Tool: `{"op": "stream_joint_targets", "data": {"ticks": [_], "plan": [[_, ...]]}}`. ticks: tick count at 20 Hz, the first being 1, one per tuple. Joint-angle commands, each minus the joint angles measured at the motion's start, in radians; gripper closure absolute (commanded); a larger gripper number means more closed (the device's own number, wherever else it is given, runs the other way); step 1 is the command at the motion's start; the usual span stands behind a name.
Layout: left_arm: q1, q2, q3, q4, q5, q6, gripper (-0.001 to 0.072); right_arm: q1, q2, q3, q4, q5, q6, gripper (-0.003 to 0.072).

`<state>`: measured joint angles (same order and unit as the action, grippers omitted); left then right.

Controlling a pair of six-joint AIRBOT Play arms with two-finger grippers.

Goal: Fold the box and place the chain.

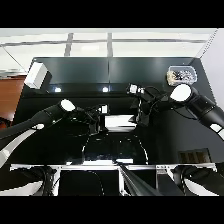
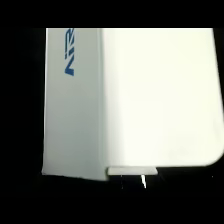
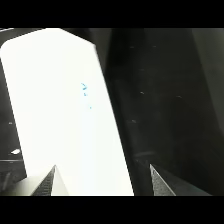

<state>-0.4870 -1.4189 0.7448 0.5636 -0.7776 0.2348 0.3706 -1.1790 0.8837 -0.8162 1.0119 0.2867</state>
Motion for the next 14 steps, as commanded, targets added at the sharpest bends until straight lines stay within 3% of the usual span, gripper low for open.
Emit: {"op": "stream_joint_targets", "data": {"ticks": [1, 5, 8, 9, 11, 14], "plan": [[0.000, 0.000, 0.001, 0.000, 0.000, 0.000, 0.0354, 0.005, -0.002, -0.033, 0.011, -0.008, -0.038, -0.0023], [0.000, 0.000, 0.001, 0.000, 0.000, 0.000, 0.0353, 0.008, -0.002, -0.064, 0.013, -0.012, -0.053, -0.0021], [0.000, 0.000, 0.001, 0.000, 0.000, 0.000, 0.0353, 0.008, -0.002, -0.064, 0.015, -0.010, -0.060, 0.0394], [0.000, 0.000, 0.001, 0.000, 0.000, 0.000, 0.0353, 0.008, -0.002, -0.064, 0.014, -0.010, -0.060, 0.0462], [0.000, 0.000, 0.001, 0.000, 0.000, 0.000, 0.0353, 0.008, -0.002, -0.064, 0.014, -0.009, -0.060, 0.0499], [0.000, 0.000, 0.001, 0.000, 0.000, 0.000, 0.0353, 0.008, -0.002, -0.064, 0.011, 0.005, -0.059, 0.0499]]}}
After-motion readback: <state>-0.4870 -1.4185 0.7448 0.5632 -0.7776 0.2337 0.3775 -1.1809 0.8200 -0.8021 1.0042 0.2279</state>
